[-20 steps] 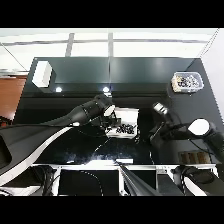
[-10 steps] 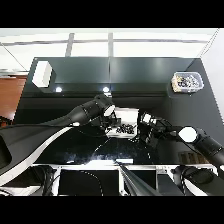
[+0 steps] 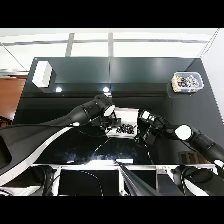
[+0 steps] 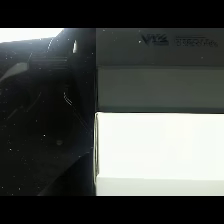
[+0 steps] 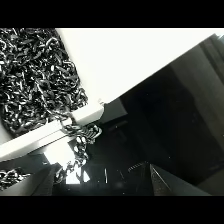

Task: Fold the box and place the chain.

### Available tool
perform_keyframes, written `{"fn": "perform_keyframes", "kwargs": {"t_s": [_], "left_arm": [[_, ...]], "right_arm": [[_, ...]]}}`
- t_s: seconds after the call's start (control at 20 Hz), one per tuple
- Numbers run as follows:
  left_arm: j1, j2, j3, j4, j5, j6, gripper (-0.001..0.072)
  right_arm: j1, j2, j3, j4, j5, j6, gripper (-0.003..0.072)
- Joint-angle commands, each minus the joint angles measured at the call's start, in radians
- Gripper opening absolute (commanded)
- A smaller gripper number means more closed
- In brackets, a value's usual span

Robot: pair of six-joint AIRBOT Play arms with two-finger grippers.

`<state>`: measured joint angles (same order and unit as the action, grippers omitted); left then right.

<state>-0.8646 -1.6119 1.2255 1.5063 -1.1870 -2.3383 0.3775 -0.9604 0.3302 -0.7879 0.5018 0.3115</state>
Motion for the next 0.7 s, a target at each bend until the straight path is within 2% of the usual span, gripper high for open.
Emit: {"fn": "perform_keyframes", "kwargs": {"t_s": [0.0,0.25,0.3,0.35,0.4,0.45,0.55,0.6,0.65], "left_arm": [[0.000,0.000,0.000,0.000,0.000,0.000,0.0030],[0.000,0.000,0.000,0.000,0.000,0.000,0.0030],[0.000,0.000,0.000,0.000,0.000,0.000,0.0030],[0.000,0.000,0.000,0.000,0.000,0.000,0.0030],[0.000,0.000,0.000,0.000,0.000,0.000,0.0030],[0.000,0.000,0.000,0.000,0.000,0.000,0.0031],[0.000,0.000,0.000,0.000,0.000,0.000,0.0030],[0.000,0.000,0.000,0.000,0.000,0.000,0.0030],[0.000,0.000,0.000,0.000,0.000,0.000,0.0030]], "right_arm": [[0.001,-0.021,0.000,0.005,-0.013,-0.014,0.0720],[0.001,-0.031,0.000,0.005,-0.013,-0.025,0.0720],[0.001,-0.031,0.000,0.006,-0.012,-0.024,0.0667],[0.001,-0.031,0.000,0.006,-0.011,-0.024,0.0667],[0.001,-0.031,0.000,0.006,-0.011,-0.024,0.0631],[0.001,-0.031,0.000,0.006,-0.008,-0.024,0.0483],[0.001,-0.031,0.000,0.006,-0.005,-0.024,0.0438],[0.001,-0.031,0.000,0.006,0.003,-0.024,0.0251],[0.000,-0.031,0.000,0.005,0.019,-0.024,0.0018]]}}
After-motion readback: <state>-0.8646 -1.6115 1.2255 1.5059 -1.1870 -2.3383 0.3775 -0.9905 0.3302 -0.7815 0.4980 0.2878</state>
